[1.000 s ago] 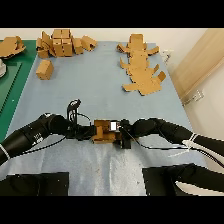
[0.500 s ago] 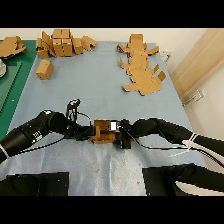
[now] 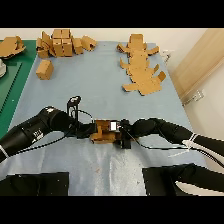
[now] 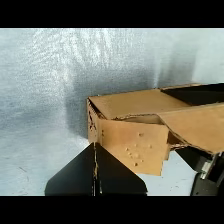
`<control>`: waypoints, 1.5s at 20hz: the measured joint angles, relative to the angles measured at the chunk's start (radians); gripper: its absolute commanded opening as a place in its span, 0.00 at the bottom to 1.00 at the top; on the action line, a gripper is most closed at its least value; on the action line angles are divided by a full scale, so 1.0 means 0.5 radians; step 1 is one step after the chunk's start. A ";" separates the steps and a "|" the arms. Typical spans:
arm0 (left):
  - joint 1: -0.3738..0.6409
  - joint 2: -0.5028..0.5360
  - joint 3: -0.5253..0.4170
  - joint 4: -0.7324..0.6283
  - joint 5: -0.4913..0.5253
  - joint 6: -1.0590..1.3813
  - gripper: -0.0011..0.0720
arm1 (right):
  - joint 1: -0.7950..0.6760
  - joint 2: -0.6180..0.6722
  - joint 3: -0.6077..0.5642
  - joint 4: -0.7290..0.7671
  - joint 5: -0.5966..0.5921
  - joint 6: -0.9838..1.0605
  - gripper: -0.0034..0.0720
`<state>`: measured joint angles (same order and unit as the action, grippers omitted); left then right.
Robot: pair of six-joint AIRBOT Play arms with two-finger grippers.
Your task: Fold the box.
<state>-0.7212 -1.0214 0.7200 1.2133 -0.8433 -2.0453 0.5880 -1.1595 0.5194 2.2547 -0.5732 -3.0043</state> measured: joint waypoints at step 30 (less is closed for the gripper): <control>-0.166 -0.076 0.094 0.233 -0.046 -0.276 0.43 | 0.000 0.000 0.000 0.001 0.001 0.000 0.63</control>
<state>-0.8043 -1.0595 0.7670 1.3300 -0.8661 -2.1834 0.5880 -1.1595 0.5194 2.2551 -0.5728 -3.0043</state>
